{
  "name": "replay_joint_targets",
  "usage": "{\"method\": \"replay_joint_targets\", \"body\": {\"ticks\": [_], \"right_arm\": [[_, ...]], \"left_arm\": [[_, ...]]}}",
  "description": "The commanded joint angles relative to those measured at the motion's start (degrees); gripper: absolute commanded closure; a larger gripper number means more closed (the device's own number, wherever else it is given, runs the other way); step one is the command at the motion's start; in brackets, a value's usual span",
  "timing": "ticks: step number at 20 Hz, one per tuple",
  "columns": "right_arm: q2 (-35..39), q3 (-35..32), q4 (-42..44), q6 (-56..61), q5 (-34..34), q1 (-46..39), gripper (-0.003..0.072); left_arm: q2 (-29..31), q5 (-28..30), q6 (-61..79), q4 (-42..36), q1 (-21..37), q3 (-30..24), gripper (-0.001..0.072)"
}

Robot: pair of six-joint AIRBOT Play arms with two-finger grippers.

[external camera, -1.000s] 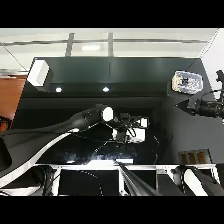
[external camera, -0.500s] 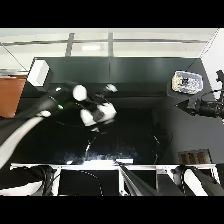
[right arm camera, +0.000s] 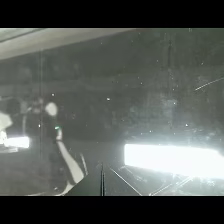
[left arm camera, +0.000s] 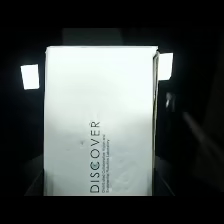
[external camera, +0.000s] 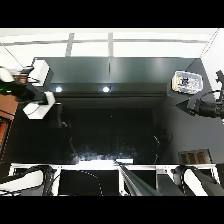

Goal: Fold the box and place the chain.

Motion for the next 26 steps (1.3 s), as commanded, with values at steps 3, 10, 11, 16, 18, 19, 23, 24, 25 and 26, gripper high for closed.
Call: {"method": "replay_joint_targets", "body": {"ticks": [3, 10, 11, 16, 18, 19, 23, 24, 25, 26], "right_arm": [[0.0, -0.1, -0.9, 0.1, -0.7, 0.0, 0.0674], [0.0, -0.1, -0.9, 0.1, -2.9, 0.0, 0.0674], [0.0, -0.1, -0.9, 0.1, -3.0, 0.0, 0.0674], [0.0, -0.1, -0.9, 0.8, -2.7, 0.0, 0.0674], [0.0, -0.1, -0.5, 0.8, -1.4, 0.0, 0.0674], [0.0, 0.0, 0.2, 0.7, -0.2, 0.1, 0.0674], [0.5, 3.0, -1.8, -0.1, 3.5, 5.5, 0.0675], [1.6, 3.4, -3.8, -0.1, 3.4, 7.4, 0.0675], [2.9, 3.4, -5.9, 0.0, 2.0, 9.3, 0.0675], [4.1, 3.4, -8.0, 0.5, 0.3, 11.5, 0.0675]], "left_arm": [[-1.4, 14.5, 10.0, -5.9, 11.5, 0.1, 0.0358], [-9.9, 24.0, 28.9, -19.9, 11.8, 2.0, 0.0358], [-11.1, 24.2, 30.1, -21.4, 11.8, 2.7, 0.0355], [-11.8, 24.4, 29.9, -21.5, 11.8, 5.0, -0.0004], [-10.1, 19.1, 29.6, -21.2, 11.8, 8.3, -0.0004], [-8.7, 15.7, 27.6, -20.5, 11.8, 10.5, -0.0004], [-2.1, 2.5, 14.9, -15.4, 11.8, 17.8, 0.0221], [-0.4, -1.4, 11.8, -15.3, 11.8, 18.5, 0.0657], [1.0, -4.5, 9.3, -16.2, 11.5, 18.4, 0.0682], [2.6, -7.3, 7.3, -17.1, 10.5, 17.4, 0.0684]]}}
